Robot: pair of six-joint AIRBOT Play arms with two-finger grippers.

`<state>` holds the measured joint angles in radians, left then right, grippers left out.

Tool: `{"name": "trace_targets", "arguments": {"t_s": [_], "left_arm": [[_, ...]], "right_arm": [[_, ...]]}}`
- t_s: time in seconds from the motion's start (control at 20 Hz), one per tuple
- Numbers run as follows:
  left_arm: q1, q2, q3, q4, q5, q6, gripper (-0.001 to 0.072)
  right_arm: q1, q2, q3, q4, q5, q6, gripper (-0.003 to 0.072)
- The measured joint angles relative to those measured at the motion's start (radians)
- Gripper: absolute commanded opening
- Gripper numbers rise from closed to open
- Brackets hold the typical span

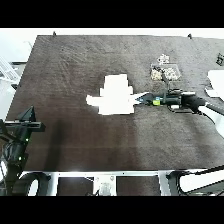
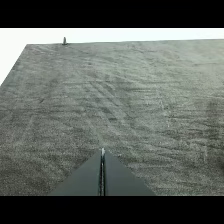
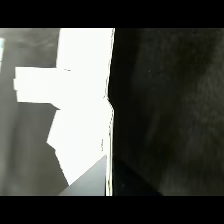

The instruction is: Fold the box and place the chain.

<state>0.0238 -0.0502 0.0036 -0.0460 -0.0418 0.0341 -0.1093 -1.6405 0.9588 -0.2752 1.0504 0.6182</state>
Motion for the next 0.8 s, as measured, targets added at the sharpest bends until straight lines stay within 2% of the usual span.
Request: {"name": "trace_targets", "arguments": {"t_s": [0.15, 0.45, 0.5, 0.55, 0.6, 0.8], "left_arm": [[0.0, 0.0, 0.0, 0.0, 0.0, 0.0, 0.002], [0.0, 0.0, 0.0, 0.0, -0.002, -0.001, 0.0021], [0.0, 0.0, 0.0, 0.0, -0.005, -0.001, 0.0136], [0.0, 0.0, 0.0, 0.0, -0.012, -0.001, 0.0495], [0.0, 0.0, 0.0, 0.0, -0.021, -0.001, 0.0596], [0.0, 0.0, 0.0, 0.0, -0.038, -0.001, 0.0597]], "right_arm": [[0.067, 0.0, 0.014, 0.008, -0.109, 0.008, 0.0005], [0.115, -0.02, 0.047, 0.012, -0.179, 0.016, 0.0006], [0.117, -0.022, 0.049, 0.012, -0.183, 0.016, 0.0005], [0.119, -0.024, 0.051, 0.011, -0.185, 0.017, 0.0005], [0.121, -0.026, 0.052, 0.011, -0.189, 0.017, 0.0005], [0.125, -0.028, 0.053, 0.01, -0.193, 0.007, 0.0005]]}}
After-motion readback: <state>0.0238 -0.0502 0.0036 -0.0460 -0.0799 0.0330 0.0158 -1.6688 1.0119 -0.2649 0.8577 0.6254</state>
